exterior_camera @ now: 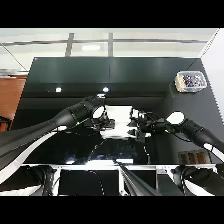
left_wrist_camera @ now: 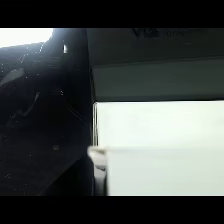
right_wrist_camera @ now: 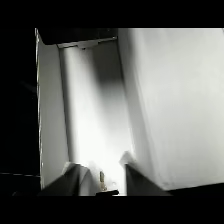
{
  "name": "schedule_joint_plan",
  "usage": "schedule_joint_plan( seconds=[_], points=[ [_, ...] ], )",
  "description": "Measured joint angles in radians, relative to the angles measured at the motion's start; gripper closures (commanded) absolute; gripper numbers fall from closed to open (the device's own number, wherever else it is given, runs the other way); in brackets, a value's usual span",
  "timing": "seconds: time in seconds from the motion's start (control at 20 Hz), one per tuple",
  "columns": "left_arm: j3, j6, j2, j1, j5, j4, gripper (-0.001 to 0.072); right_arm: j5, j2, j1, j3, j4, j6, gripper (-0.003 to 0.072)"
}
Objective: Fold the box and place the chain.
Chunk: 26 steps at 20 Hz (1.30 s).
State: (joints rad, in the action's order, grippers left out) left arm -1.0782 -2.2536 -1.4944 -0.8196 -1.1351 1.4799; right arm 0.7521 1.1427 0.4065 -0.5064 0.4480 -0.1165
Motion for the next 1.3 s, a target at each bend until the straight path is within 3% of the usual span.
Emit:
schedule_joint_plan(
  seconds=[0.05, 0.2, 0.25, 0.3, 0.35, 0.55, 0.75, 1.05, 1.3],
  points=[
    [0.0, 0.0, 0.0, 0.0, 0.0, 0.0, 0.0684, -0.001, 0.0, 0.0, 0.0, 0.0, 0.0, 0.0245],
    [0.0, 0.0, 0.0, 0.0, 0.0, 0.0, 0.0684, -0.002, 0.0, 0.0, 0.0, -0.003, 0.0, 0.0244],
    [0.0, 0.0, 0.0, 0.0, 0.0, 0.0, 0.0684, -0.002, 0.0, 0.0, 0.0, -0.003, 0.0, 0.0381],
    [0.0, 0.001, 0.0, 0.0, 0.0, 0.0, 0.0684, -0.001, 0.0, 0.0, 0.0, -0.001, 0.0, 0.0628],
    [0.0, 0.003, 0.0, 0.0, 0.0, 0.0, 0.0684, 0.007, 0.0, 0.0, 0.0, 0.0, 0.001, 0.0667],
    [0.0, 0.003, 0.0, 0.0, 0.0, 0.0, 0.0684, 0.048, -0.007, -0.01, 0.0, 0.04, 0.065, 0.0667],
    [0.0, 0.002, 0.0, 0.0, 0.0, 0.0, 0.0684, 0.09, -0.082, -0.097, -0.005, 0.113, 0.293, 0.0667],
    [0.0, 0.002, 0.0, 0.0, 0.0, 0.0, 0.0684, 0.247, -0.229, -0.414, -0.008, 0.186, 0.673, 0.0667],
    [0.0, 0.0, 0.0, 0.0, 0.0, 0.0, 0.0684, 0.217, -0.245, -0.676, 0.021, 0.217, 0.976, 0.0668]
  ],
)
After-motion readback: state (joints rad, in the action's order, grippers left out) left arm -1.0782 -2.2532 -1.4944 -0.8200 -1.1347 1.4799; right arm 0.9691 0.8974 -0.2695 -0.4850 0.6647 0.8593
